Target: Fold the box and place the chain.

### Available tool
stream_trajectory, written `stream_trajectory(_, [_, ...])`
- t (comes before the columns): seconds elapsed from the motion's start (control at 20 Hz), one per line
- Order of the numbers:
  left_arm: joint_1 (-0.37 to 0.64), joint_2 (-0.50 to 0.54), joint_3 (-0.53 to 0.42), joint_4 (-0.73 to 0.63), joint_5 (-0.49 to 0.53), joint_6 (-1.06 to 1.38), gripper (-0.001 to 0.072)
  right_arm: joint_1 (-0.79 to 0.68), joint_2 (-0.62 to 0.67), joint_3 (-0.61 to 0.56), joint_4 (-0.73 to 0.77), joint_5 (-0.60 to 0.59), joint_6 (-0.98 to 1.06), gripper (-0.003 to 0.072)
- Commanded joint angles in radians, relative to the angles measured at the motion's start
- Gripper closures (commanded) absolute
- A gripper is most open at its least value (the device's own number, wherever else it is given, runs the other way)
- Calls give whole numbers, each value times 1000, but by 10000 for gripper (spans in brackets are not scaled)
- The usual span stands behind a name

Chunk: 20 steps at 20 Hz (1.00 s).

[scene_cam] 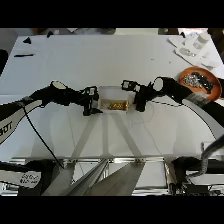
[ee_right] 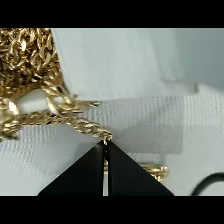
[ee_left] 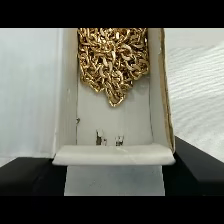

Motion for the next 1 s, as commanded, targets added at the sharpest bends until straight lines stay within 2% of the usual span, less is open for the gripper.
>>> stream_trajectory(0.0, [0, 1, 0, 0, 0, 0, 364, 0, 71, 2, 5, 42, 69, 673])
stream_trajectory(0.3, [0, 1, 0, 0, 0, 0, 364, 71, 257, 2, 123, -1, 98, 673])
stream_trajectory(0.6, [0, 1, 0, 0, 0, 0, 364, 252, 290, 2, 306, -286, 98, 673])
stream_trajectory(0.75, [0, 1, 0, 0, -1, 0, 364, 294, 285, 2, 304, -334, 98, 671])
stream_trajectory(0.8, [0, 1, 0, 0, 0, 0, 364, 294, 284, 2, 302, -324, 98, 626])
stream_trajectory(0.9, [0, 1, 0, 0, 0, 0, 364, 275, 284, 2, 286, -299, 98, 382])
stream_trajectory(0.95, [0, 1, 0, 0, 0, 0, 364, 259, 284, 2, 285, -277, 98, 374])
